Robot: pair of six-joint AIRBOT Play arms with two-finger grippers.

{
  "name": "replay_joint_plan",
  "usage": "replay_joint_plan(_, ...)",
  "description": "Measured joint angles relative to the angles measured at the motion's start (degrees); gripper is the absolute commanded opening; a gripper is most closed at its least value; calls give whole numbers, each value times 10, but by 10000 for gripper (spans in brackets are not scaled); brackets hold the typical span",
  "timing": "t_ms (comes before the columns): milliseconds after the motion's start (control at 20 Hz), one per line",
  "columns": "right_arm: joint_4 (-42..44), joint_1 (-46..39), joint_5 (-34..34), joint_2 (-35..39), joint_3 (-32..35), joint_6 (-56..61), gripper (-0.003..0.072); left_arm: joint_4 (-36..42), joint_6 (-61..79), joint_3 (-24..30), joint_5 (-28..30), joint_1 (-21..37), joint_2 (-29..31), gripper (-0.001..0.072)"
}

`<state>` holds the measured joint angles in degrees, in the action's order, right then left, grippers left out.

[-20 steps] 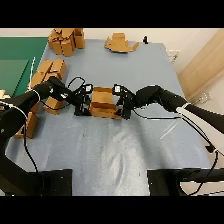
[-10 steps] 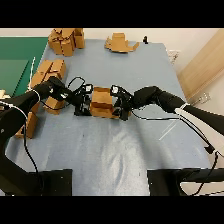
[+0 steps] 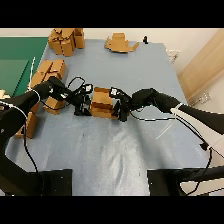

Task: Fold the box.

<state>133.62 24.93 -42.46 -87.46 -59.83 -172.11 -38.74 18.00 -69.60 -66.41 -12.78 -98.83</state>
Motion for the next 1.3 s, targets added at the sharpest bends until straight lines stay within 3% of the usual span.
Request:
replay_joint_plan(250,0,15,26,-4,-2,0,267,-1,0,0,1,0,0,523)
replay_joint_plan(350,0,20,41,-4,-3,0,161,-1,0,0,2,0,0,522)
replay_joint_plan(1000,32,33,61,-23,-3,0,172,-1,1,0,0,0,0,523)
replay_joint_plan(1150,40,36,58,-28,-3,0,287,-1,1,0,0,0,0,523)
replay_joint_plan(1300,47,37,57,-30,-3,0,484,-1,1,0,0,0,0,522)
